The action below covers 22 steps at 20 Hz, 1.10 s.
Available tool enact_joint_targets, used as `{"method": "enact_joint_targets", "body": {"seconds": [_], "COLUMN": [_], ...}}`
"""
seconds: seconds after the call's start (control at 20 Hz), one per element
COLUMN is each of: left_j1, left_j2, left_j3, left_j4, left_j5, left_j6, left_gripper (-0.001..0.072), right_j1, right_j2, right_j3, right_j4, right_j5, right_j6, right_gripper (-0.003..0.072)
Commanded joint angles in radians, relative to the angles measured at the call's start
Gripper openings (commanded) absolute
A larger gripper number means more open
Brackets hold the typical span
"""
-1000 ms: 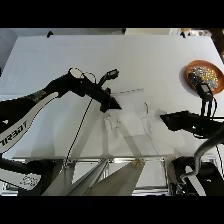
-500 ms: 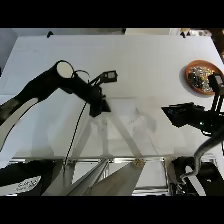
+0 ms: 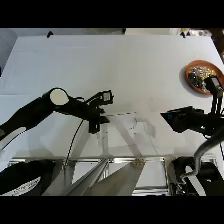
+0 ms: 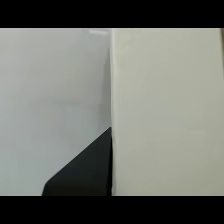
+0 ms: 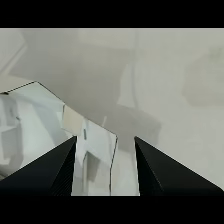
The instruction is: Fold the box and place the chain.
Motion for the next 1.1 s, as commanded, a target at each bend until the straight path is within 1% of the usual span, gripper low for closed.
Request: {"method": "enact_joint_targets", "body": {"seconds": [0.0, 0.05, 0.1, 0.25, 0.35, 0.45, 0.5, 0.65, 1.05], "left_j1": [-0.004, -0.004, -0.004, -0.005, -0.010, -0.023, -0.029, -0.040, -0.041], "left_j2": [-0.055, -0.080, -0.109, -0.172, -0.189, -0.190, -0.193, -0.215, -0.252], "left_j3": [-0.019, -0.012, 0.003, 0.077, 0.116, 0.120, 0.120, 0.120, 0.120], "left_j4": [-0.192, -0.216, -0.208, -0.085, -0.041, -0.035, -0.026, 0.021, 0.021], "left_j5": [0.083, 0.084, 0.078, 0.062, 0.092, 0.157, 0.166, 0.160, 0.161], "left_j6": [0.230, 0.243, 0.242, 0.193, 0.179, 0.178, 0.178, 0.178, 0.186], "left_gripper": [0.0003, 0.0003, 0.0003, 0.0003, 0.0003, 0.0003, 0.0003, 0.0003, 0.0004], "right_j1": [0.001, 0.001, 0.001, 0.001, 0.000, 0.000, 0.000, 0.000, 0.001], "right_j2": [0.001, 0.001, 0.001, 0.001, 0.001, 0.001, 0.001, 0.001, 0.001], "right_j3": [0.001, 0.001, 0.001, 0.001, 0.001, 0.001, 0.001, 0.001, 0.001], "right_j4": [0.000, -0.001, -0.003, -0.005, -0.005, -0.005, -0.005, -0.005, -0.005], "right_j5": [0.012, 0.012, 0.011, 0.009, 0.003, -0.002, -0.004, -0.008, -0.007], "right_j6": [-0.001, -0.002, -0.005, -0.029, -0.040, -0.066, -0.076, -0.078, -0.079], "right_gripper": [0.0406, 0.0406, 0.0406, 0.0406, 0.0406, 0.0406, 0.0406, 0.0406, 0.0406]}}
